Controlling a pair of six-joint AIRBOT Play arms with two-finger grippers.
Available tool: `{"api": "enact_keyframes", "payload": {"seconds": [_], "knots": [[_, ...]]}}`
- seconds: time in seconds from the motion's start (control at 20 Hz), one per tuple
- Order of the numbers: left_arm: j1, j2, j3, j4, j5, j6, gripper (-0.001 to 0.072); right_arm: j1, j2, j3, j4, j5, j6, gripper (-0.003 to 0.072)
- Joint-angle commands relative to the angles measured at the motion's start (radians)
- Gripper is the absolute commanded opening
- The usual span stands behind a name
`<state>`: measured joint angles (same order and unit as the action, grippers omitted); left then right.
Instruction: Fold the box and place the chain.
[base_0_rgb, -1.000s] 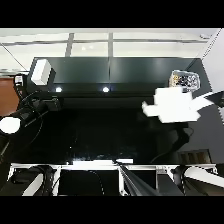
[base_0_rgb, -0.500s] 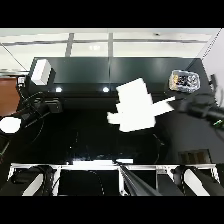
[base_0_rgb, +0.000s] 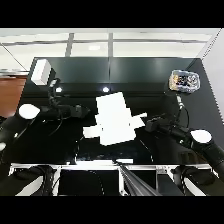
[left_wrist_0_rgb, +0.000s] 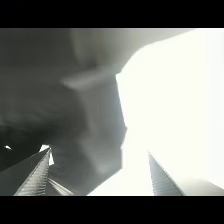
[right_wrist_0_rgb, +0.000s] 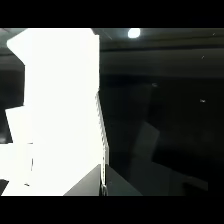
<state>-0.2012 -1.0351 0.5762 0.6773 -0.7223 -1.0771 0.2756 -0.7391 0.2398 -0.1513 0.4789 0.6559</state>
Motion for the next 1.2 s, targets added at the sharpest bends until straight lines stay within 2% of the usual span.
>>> {"api": "enact_keyframes", "payload": {"seconds": [0.0,0.1,0.35,0.5,0.7,0.8,0.9,1.0,1.05,1.15], "knots": [[0.03,-0.231,0.134,-0.142,-0.336,0.106,0.071,0.095,0.005,-0.012,0.013,-0.103,0.018,0.0016],[0.048,-0.354,0.188,-0.139,-0.454,0.109,0.071,0.095,0.005,-0.012,0.013,-0.098,0.018,0.0016],[0.026,-0.533,0.267,-0.155,-0.462,0.165,0.071,0.095,0.005,-0.012,0.013,-0.09,0.021,0.0017],[0.014,-0.591,0.306,-0.213,-0.475,0.24,0.071,0.095,0.005,-0.012,0.013,-0.082,0.021,0.0017],[-0.011,-0.65,0.364,-0.222,-0.624,0.352,0.071,0.095,0.005,-0.012,0.012,-0.08,0.021,0.0017],[-0.024,-0.656,0.384,-0.216,-0.648,0.416,0.0705,0.095,0.005,-0.012,0.012,-0.08,0.021,0.0017],[-0.032,-0.656,0.398,-0.206,-0.648,0.468,0.0678,0.095,0.005,-0.012,0.013,-0.08,0.021,0.0017],[-0.033,-0.658,0.41,-0.202,-0.646,0.5,0.053,0.095,0.005,-0.012,0.012,-0.08,0.021,0.0017],[-0.033,-0.659,0.415,-0.202,-0.646,0.517,0.0492,0.095,0.005,-0.012,0.012,-0.079,0.021,0.0017],[-0.034,-0.669,0.432,-0.188,-0.651,0.528,0.0491,0.095,0.005,-0.012,0.012,-0.079,0.021,0.0017]]}}
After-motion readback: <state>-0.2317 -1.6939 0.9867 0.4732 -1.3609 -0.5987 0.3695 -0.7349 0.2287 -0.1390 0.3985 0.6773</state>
